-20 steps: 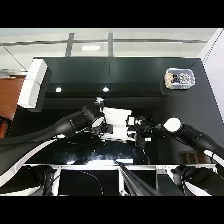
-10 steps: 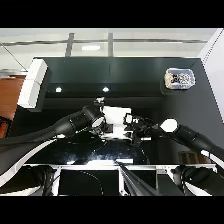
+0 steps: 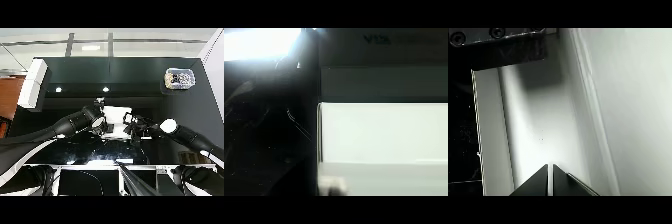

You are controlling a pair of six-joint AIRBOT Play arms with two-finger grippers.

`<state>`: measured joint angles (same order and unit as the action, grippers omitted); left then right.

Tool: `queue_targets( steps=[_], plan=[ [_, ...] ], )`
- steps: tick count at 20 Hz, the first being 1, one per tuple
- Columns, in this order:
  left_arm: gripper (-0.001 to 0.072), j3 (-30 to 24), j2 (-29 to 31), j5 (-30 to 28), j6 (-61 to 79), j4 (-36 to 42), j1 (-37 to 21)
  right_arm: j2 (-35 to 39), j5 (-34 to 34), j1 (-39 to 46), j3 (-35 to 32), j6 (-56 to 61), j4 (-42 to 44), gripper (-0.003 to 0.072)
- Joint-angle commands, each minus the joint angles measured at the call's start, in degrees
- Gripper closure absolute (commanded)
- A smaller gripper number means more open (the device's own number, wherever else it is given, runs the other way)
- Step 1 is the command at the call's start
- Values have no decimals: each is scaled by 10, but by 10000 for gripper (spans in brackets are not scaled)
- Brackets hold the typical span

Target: Fold the box and place the chain.

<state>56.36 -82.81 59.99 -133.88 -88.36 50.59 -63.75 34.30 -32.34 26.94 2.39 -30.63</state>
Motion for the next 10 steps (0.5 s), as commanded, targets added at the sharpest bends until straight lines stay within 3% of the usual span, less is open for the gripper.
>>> queue_targets(
  steps=[1, 3, 7, 10],
  plan=[
    [682, 0, 0, 3, 1, -1, 0, 26, -4, 35, 0, 80, -20, 633],
    [682, 0, 0, 3, 1, -1, 0, 63, 16, 92, 1, 219, -66, 634],
    [682, 0, 0, 5, 1, -1, 0, 142, 122, 259, 1, 441, -90, 634],
    [682, 0, 0, 5, -2, -1, 0, 152, 205, 403, 0, 657, -142, 633]
  ],
)
